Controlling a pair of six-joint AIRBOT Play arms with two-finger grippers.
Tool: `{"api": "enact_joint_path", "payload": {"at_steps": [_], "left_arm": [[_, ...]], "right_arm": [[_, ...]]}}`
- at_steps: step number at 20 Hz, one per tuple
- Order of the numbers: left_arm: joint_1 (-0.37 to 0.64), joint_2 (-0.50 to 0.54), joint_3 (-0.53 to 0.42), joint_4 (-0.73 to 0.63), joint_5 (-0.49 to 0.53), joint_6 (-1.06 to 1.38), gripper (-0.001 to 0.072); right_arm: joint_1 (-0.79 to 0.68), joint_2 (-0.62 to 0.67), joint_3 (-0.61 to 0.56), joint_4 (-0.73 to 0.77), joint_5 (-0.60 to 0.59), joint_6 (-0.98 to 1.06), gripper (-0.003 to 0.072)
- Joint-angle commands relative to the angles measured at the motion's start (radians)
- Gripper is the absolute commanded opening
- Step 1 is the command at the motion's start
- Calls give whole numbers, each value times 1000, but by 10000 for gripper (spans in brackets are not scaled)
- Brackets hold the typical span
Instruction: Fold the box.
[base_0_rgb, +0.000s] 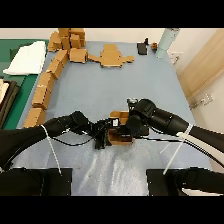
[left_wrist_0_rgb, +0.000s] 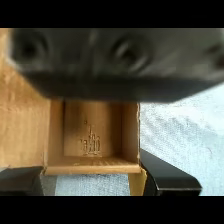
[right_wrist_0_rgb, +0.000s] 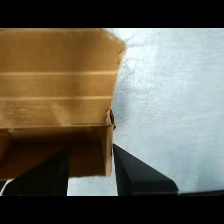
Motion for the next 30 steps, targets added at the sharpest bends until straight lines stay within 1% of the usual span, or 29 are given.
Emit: {"api": "enact_joint_path", "payload": {"at_steps": [1, 6, 7, 10, 11, 13, 14, 15, 16, 17, 18, 20, 21, 22, 23, 24, 25, 26, 28, 30], "left_arm": [[0, -1, 0, 0, 0, 0, 424], [0, -1, 1, 0, 0, 0, 424], [0, -1, 0, 0, 0, 0, 423], [0, -1, 0, 0, 1, 0, 424], [0, -1, 0, 0, 0, 0, 423], [0, 0, 0, 0, -1, 0, 424], [0, 0, 1, 0, -1, 0, 424], [0, -1, 1, 0, 0, 0, 424], [0, -1, 0, 0, 0, 0, 423], [0, -1, 1, 0, 0, 0, 424], [0, -1, 0, 0, 0, 0, 424], [0, -1, 1, 0, 0, 0, 424], [0, 0, 1, 0, 0, 0, 424], [0, -1, 1, 0, 0, 0, 424], [0, -1, 0, 0, 0, 0, 424], [0, -1, 1, 0, 0, 0, 424], [0, -1, 1, 0, -1, 0, 424], [0, -1, 0, 0, 0, 0, 424], [0, -1, 1, 0, 0, 0, 424], [0, 0, 0, 0, 0, 0, 423]], "right_arm": [[-1, 19, 52, 2, -77, 4, 409], [-37, 34, 65, -1, -190, 3, 409], [-45, 40, 65, -3, -203, 3, 396], [-72, 56, 66, -20, -208, -7, 228], [-91, 57, 66, -25, -210, -25, 119], [-149, 55, 63, -42, -210, -67, 31], [-192, 53, 60, -61, -206, -97, 3], [-245, 44, 60, -76, -195, -141, 3], [-317, 26, 61, -67, -157, -212, 3], [-394, 3, 61, 0, -95, -312, 3], [-479, -27, 61, 124, -20, -438, 3], [-657, -116, 61, 500, 105, -757, 3], [-726, -164, 62, 675, 132, -905, 3], [-786, -217, 65, 859, 122, -1051, 2], [-828, -264, 70, 1010, 80, -1183, 2], [-853, -313, 85, 1131, -2, -1306, 2], [-858, -352, 101, 1191, -87, -1389, 2], [-851, -381, 113, 1214, -170, -1447, 2], [-819, -393, 111, 1210, -259, -1510, 2], [-768, -359, 89, 1197, -315, -1570, 2]]}}
